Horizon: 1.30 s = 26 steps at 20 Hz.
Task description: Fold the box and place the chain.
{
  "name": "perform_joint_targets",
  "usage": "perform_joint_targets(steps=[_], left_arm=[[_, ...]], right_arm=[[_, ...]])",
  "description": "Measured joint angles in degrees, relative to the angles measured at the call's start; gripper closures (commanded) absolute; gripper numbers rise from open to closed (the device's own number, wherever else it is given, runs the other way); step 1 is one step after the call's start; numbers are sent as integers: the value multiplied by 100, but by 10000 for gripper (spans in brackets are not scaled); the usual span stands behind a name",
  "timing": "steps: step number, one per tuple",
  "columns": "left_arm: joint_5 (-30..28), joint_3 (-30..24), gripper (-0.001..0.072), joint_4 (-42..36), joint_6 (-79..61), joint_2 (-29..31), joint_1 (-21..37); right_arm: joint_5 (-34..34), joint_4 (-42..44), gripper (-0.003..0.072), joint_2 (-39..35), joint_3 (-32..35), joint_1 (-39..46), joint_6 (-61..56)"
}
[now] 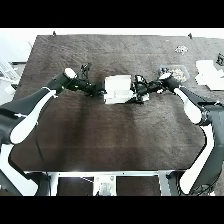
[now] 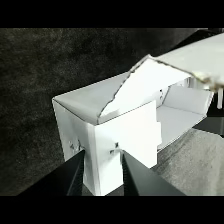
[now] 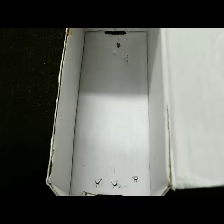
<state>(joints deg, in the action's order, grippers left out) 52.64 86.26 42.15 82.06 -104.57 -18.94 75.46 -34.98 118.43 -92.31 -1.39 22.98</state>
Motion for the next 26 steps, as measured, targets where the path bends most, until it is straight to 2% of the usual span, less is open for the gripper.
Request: perform_joint_targets(steps=[5,6,7,8,14,25,26], left_arm=[[-109,57,417,286,297,0,-107],[-122,59,348,308,337,0,-118],[-129,63,198,343,363,0,-127],[-142,63,169,358,391,0,-133],[-151,127,171,470,474,0,-155],[-24,396,172,1360,1132,-33,-439],[28,463,249,1453,1193,-57,-459]], right_arm=[[0,-2,109,0,0,0,0],[0,-2,109,0,0,0,0],[0,-2,110,0,0,0,0],[2,0,109,0,0,0,0],[0,0,109,0,0,0,0],[2,0,109,0,0,0,0],[2,0,109,0,0,0,0]])
